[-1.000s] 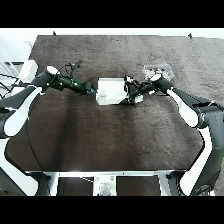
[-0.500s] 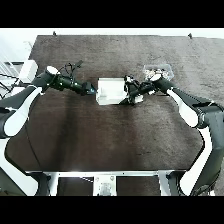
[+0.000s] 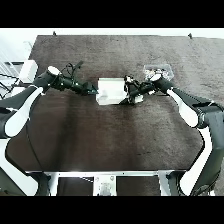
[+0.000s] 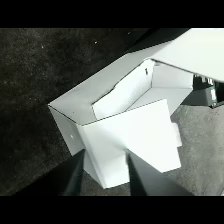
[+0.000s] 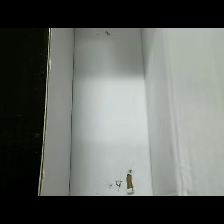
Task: Fold the box and place the chain.
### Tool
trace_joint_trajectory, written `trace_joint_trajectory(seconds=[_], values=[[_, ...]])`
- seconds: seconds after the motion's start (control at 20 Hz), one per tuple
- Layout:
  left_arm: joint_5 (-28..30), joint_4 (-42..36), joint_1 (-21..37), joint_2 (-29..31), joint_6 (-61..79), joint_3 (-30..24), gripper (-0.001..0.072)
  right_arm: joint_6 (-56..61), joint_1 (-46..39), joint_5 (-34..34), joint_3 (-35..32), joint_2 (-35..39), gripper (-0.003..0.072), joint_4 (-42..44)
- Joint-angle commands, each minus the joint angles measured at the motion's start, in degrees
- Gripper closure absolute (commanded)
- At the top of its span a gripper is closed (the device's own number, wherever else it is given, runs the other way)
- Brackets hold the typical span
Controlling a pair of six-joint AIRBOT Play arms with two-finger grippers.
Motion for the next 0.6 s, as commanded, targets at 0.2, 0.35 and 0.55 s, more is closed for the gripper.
trace_joint_trajectory(seconds=[0.2, 0.35, 0.55], values=[[1.9, 2.3, -1.5, 0.0, -5.3, 0.0, 0.0315, 0.0, 0.0, 0.0, 0.0, 0.0, 0.0135, 0.0], [3.5, 2.6, -2.8, 0.0, -8.6, 0.0, 0.0317, 0.0, 0.0, 0.0, 0.0, 0.0, 0.0136, 0.0], [3.2, 2.9, -3.1, 0.0, -12.5, 0.1, 0.0316, 0.0, 0.0, 0.0, 0.0, 0.0, 0.0136, 0.0]])
